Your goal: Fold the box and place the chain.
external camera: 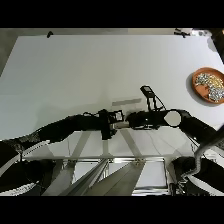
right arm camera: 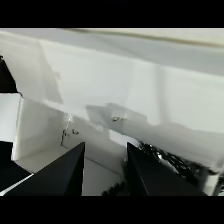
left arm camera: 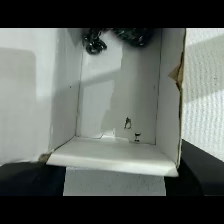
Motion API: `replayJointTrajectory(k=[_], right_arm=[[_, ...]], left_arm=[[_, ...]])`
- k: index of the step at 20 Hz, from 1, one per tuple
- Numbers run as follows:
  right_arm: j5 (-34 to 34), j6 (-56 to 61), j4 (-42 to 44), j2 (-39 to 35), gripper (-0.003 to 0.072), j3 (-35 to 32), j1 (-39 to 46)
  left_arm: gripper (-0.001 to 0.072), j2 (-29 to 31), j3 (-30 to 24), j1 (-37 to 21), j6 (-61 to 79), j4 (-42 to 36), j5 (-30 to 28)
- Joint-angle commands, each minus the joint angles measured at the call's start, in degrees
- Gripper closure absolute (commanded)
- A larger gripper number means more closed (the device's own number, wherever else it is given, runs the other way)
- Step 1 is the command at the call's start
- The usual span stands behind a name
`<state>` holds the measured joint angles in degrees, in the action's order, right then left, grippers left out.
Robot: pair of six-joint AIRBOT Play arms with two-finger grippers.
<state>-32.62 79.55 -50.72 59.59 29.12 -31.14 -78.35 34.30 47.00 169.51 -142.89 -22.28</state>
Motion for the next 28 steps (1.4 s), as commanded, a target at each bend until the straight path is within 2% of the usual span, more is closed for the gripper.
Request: replayJointTrajectory(k=[1, 4, 7, 11, 14, 15, 16, 17, 24, 28], right_arm=[[0.0, -0.1, -0.5, -2.7, 0.0391, 0.0, 2.3], [-2.4, -0.6, -0.8, -8.1, 0.0391, 0.0, 5.4], [-9.2, -0.5, -5.3, -14.7, 0.0391, 0.0, 10.0], [-23.7, 4.1, -21.1, -17.6, 0.0389, 0.0, 18.2], [-29.5, 7.2, -31.3, -17.2, 0.0387, 0.0, 22.7], [-29.7, 8.7, -33.7, -17.0, 0.0348, 0.0, 23.8], [-29.4, 10.6, -36.1, -16.5, 0.0266, 0.0, 24.5], [-28.9, 11.7, -37.9, -15.9, 0.022, 0.0, 24.9], [-26.4, 14.5, -41.0, -4.6, 0.0209, 0.0, 24.8], [-22.8, 15.1, -40.5, -2.6, 0.0208, 0.0, 24.7]], left_arm=[[0.0452, 0.0, 0.0, 0.0, 0.0, 0.0, 0.0], [0.0452, 0.0, 0.0, 0.0, 0.0, 0.0, 0.0], [0.0452, 0.0, 0.0, 0.0, 0.0, 0.0, 0.0], [0.0452, 0.0, 0.0, 0.0, 0.0, 0.0, 0.0], [0.0452, 0.0, 0.0, 0.0, 0.0, 0.0, 0.0], [0.0452, 0.0, 0.0, 0.0, 0.0, 0.0, 0.0], [0.0452, 0.0, 0.0, 0.0, 0.0, 0.0, 0.0], [0.0452, 0.0, 0.0, 0.0, 0.0, 0.0, 0.0], [0.0452, 0.0, 0.0, 0.0, 0.0, 0.0, 0.0], [0.0452, 0.0, 0.0, 0.0, 0.0, 0.0, 0.0]])
